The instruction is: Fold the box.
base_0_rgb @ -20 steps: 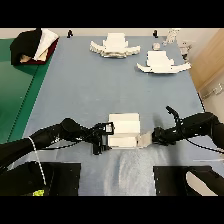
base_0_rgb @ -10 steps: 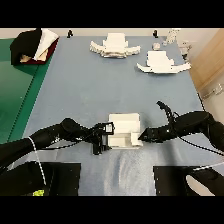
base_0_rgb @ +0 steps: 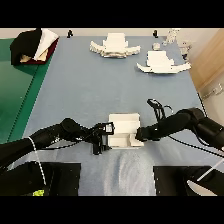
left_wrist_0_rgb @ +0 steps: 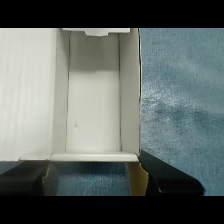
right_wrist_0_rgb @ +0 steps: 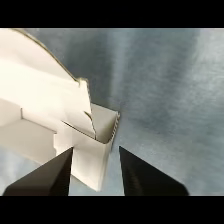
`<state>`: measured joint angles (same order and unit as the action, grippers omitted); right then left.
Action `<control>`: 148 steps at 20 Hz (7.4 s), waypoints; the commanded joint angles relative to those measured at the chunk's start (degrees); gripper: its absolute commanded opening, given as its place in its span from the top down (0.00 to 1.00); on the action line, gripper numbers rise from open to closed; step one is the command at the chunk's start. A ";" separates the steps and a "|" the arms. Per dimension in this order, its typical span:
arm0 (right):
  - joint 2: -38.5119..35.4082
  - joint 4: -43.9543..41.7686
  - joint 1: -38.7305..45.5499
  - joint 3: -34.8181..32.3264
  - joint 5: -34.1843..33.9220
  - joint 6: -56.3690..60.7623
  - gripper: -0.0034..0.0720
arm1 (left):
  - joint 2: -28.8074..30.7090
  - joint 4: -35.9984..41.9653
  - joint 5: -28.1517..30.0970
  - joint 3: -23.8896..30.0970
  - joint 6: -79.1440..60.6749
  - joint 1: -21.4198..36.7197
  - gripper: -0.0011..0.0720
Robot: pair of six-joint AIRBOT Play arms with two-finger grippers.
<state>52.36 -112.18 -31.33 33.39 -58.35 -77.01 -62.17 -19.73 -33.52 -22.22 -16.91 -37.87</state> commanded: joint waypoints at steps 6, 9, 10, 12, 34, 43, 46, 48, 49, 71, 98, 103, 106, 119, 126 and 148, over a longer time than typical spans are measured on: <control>17.40 25.46 -19.43 15.47 -11.21 30.60 0.40 | 0.00 -0.02 0.00 0.02 -0.02 0.02 0.33; 20.61 25.86 -20.11 17.07 -11.37 33.59 0.40 | 0.00 -0.02 0.00 0.02 -0.02 0.02 0.33; 21.05 25.79 -20.20 17.11 -11.39 34.45 0.40 | 0.00 -0.02 0.00 0.02 -0.02 0.02 0.33; 21.24 25.86 -20.20 17.11 -11.39 36.33 0.40 | 0.00 -0.02 0.00 0.02 -0.02 0.02 0.33; 20.83 24.98 -20.20 17.05 -16.15 37.53 0.50 | 0.00 -0.02 0.00 0.02 -0.02 0.02 0.33; 20.85 23.10 -20.20 13.84 -10.36 36.94 0.96 | 0.00 0.00 0.00 0.02 -0.02 0.02 0.33; 20.81 23.23 -20.20 13.86 -10.49 36.04 0.95 | 0.00 -0.02 0.00 0.02 -0.02 0.02 0.33; 20.65 22.97 -20.20 13.88 -11.80 35.26 0.54 | 0.00 0.00 0.00 0.02 -0.02 0.02 0.33; 20.39 22.77 -20.20 13.90 -13.60 34.21 0.51 | 0.00 0.00 0.00 0.02 -0.02 0.02 0.33; 27.02 -30.82 25.40 15.80 -13.16 -30.64 0.95 | 0.00 0.00 0.00 0.02 -0.02 0.02 0.33; -4.22 -29.44 -1.88 -7.74 15.23 -64.65 0.96 | 0.00 -0.02 0.00 0.02 -0.02 0.02 0.33; -14.03 -16.57 -13.00 -12.63 27.21 -64.70 0.95 | 0.00 0.00 0.00 0.02 -0.02 0.02 0.33; -15.37 -6.16 -17.35 -13.46 27.93 -64.72 0.78 | 0.00 -0.02 0.00 0.02 -0.02 0.02 0.33; -10.40 -3.08 -18.71 -13.44 32.41 -82.53 0.28 | 0.00 -0.02 0.00 0.02 -0.02 0.02 0.33; -13.60 -3.10 -18.71 -13.27 32.35 -82.51 0.28 | 0.00 -0.02 0.00 0.02 -0.02 0.02 0.33; -10.60 -2.27 -18.67 -13.22 35.12 -82.47 0.41 | 0.00 -0.02 0.00 0.02 -0.02 0.02 0.33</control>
<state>41.23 -114.13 -50.00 20.12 -23.22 -159.50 -62.17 -19.68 -33.36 -22.22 -16.88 -37.85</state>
